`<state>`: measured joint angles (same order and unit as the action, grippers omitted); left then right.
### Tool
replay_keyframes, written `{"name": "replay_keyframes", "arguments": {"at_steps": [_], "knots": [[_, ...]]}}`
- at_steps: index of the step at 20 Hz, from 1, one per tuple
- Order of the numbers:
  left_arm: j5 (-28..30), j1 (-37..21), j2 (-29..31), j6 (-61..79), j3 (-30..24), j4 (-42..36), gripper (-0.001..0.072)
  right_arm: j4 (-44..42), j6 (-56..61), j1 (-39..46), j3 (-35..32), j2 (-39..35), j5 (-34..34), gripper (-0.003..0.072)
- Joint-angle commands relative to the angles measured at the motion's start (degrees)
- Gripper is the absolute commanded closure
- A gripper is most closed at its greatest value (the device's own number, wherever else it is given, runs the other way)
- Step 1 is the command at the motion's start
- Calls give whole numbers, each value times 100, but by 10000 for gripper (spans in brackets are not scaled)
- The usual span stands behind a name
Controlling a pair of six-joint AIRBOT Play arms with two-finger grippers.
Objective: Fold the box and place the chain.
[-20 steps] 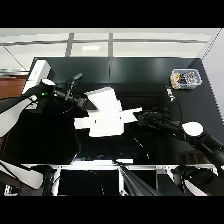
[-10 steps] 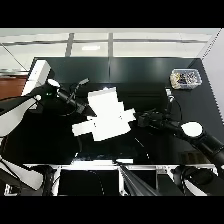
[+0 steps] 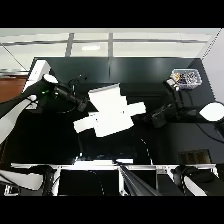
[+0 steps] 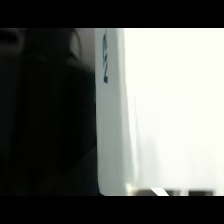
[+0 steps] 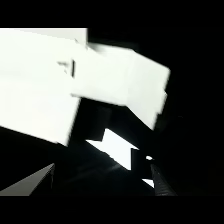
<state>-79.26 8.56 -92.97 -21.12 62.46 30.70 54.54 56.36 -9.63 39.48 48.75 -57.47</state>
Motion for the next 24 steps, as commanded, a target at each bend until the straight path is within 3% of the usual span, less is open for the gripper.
{"name": "replay_keyframes", "arguments": {"at_steps": [1,3,6,12,16,20,24], "knots": [[796,144,798,706,-428,-133,683,649,-44,105,485,-2,103,-20],[684,323,944,1196,-564,267,682,372,-160,66,483,11,568,-19],[726,785,942,1344,-610,1078,682,428,-1617,-304,400,90,555,-19],[2216,1462,721,1668,-612,1104,680,439,-2277,-1051,-144,323,748,-19],[2096,1462,424,1683,-610,828,679,439,-2492,-1423,-380,490,1078,-19],[2065,1458,240,1683,-610,863,678,442,-3495,-1644,-492,833,1165,-19],[2076,1462,236,1687,-605,1502,679,586,-3713,-1757,-492,1156,1270,-19]]}}
